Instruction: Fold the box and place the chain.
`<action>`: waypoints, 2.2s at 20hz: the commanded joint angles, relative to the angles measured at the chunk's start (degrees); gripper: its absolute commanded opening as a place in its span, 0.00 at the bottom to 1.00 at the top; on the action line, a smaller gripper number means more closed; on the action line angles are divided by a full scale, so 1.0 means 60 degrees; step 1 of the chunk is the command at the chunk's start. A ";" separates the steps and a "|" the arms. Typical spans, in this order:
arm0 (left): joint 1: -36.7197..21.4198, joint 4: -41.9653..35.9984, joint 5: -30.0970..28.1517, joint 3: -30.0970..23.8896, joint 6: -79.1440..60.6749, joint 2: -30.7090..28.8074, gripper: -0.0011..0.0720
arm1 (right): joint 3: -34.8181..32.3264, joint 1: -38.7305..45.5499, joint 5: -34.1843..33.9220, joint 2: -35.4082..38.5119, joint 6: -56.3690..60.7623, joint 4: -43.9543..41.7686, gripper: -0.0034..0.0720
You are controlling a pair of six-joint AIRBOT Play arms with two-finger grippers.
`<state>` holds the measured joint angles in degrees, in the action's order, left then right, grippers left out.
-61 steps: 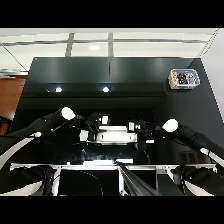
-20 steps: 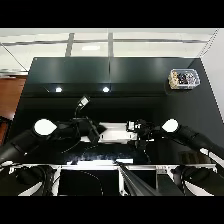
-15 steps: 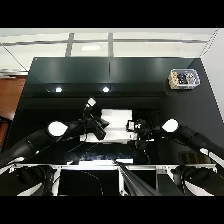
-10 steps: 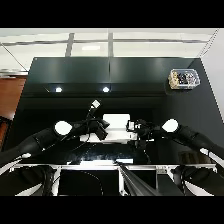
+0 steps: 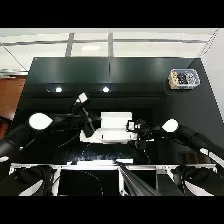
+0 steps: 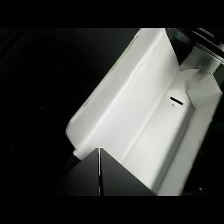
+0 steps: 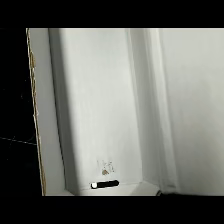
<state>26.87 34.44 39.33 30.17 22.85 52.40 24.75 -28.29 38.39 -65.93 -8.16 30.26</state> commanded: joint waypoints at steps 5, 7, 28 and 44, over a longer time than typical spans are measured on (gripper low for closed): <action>-0.0630 0.1938 0.1592 -0.1075 -0.1479 -0.0295 0.98 | -0.0007 -0.0007 -0.0004 0.0004 0.0004 -0.0004 0.69; -0.0208 0.1923 0.0739 -0.1129 -0.2342 0.0036 0.98 | -0.0007 -0.0007 0.0000 0.0004 0.0004 -0.0007 0.69; 0.1322 -0.0401 -0.0481 -0.1005 -0.2674 0.1377 0.30 | -0.0007 -0.0007 -0.0004 0.0000 0.0004 -0.0004 0.69; 0.1559 -0.1169 -0.1155 -0.0980 -0.2860 0.1938 0.37 | -0.0007 -0.0007 -0.0007 0.0004 0.0004 -0.0007 0.69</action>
<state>36.10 27.59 33.50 24.18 5.78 63.92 24.73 -28.29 38.35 -65.93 -8.19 30.28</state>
